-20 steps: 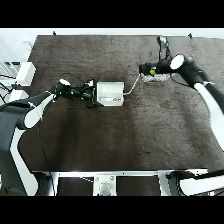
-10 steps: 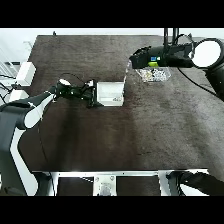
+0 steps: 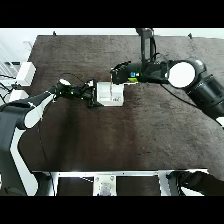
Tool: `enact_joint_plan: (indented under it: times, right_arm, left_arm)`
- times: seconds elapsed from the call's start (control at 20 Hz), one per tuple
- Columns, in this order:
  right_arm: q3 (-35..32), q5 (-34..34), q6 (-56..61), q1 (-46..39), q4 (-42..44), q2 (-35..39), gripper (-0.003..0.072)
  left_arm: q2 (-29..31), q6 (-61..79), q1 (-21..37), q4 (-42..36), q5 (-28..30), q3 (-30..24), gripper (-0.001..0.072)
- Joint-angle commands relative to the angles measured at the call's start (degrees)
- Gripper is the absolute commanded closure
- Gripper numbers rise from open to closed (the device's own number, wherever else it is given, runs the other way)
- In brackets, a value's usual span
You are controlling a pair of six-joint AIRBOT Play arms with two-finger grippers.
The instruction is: Fold the box and place the chain.
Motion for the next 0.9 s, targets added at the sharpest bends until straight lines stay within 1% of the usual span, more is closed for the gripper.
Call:
enact_joint_plan:
  times: [0.0, 0.15, 0.35, 0.5, 0.65, 0.7, 0.75, 0.8, 0.85]
  right_arm:
    - [-3.1, -6.2, 3.1, 0.9, 0.0, -1.8, 0.0682]
    - [-4.2, -10.2, 4.6, 0.9, 0.1, -6.2, 0.0682]
    - [-4.2, -15.2, 5.2, 0.9, 1.1, -14.7, 0.0682]
    - [-4.2, -15.0, 6.3, 0.9, 1.0, -20.7, 0.0681]
    - [-4.1, -14.8, 5.0, 0.7, 0.1, -21.2, 0.0678]
    - [-4.1, -14.3, 4.3, 0.3, -0.8, -20.9, 0.0618]
    - [-4.1, -12.7, 4.3, -0.3, -1.5, -20.3, 0.0418]
    - [-4.1, -10.4, 4.3, -1.2, -2.1, -19.5, 0.0268]
    - [-4.1, -7.8, 4.3, -2.3, -2.5, -18.3, 0.0265]
  left_arm:
    - [0.0, 0.0, 0.0, 0.0, 0.0, 0.0, 0.0361]
    - [0.0, 0.0, 0.0, 0.0, -0.1, 0.0, 0.0361]
    - [0.0, 0.0, 0.0, 0.0, -0.1, 0.0, 0.0361]
    - [0.0, 0.0, 0.0, 0.0, -0.1, 0.0, 0.036]
    - [0.0, 0.0, 0.0, 0.0, -0.2, 0.0, 0.0361]
    - [0.0, 0.0, 0.0, 0.0, -0.2, 0.0, 0.0361]
    - [0.0, 0.0, 0.0, 0.0, -0.2, 0.0, 0.0361]
    - [0.0, 0.0, 0.0, 0.0, -0.2, 0.0, 0.0361]
    - [0.0, 0.0, 0.0, 0.0, -0.2, 0.0, 0.0361]
